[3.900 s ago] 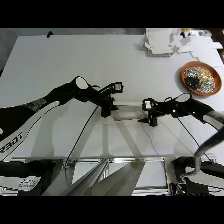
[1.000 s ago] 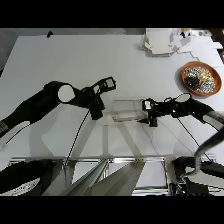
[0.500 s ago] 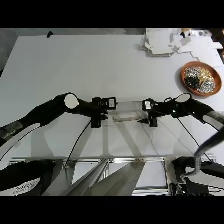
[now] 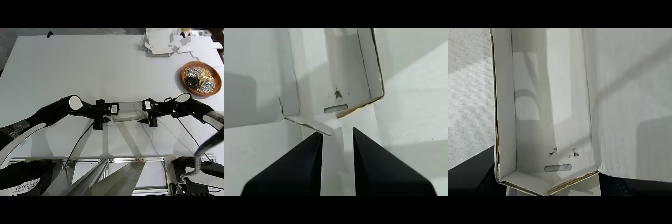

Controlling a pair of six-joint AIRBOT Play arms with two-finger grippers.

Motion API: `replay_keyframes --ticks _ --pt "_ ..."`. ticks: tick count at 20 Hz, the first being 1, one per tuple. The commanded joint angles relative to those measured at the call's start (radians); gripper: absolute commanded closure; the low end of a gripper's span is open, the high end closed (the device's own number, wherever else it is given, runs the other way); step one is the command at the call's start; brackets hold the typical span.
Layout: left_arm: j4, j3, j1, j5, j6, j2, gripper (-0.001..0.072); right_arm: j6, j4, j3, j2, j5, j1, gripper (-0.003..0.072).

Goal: Fold the box and place the chain.

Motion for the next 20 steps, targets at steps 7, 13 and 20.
replay_keyframes --ticks 7,13,20 --pt "-0.068 0.000 -0.024 0.091 0.010 -0.003 0.0634 0.000 0.000 0.000 0.001 0.000 0.000 0.0275" --pt "-0.115 0.000 -0.060 0.090 0.010 -0.035 0.0634 0.000 0.000 0.000 0.001 0.000 0.000 0.0275" --pt "-0.161 0.000 -0.062 0.104 0.010 -0.039 0.0450 0.000 0.000 0.000 0.001 0.000 0.000 0.0275"
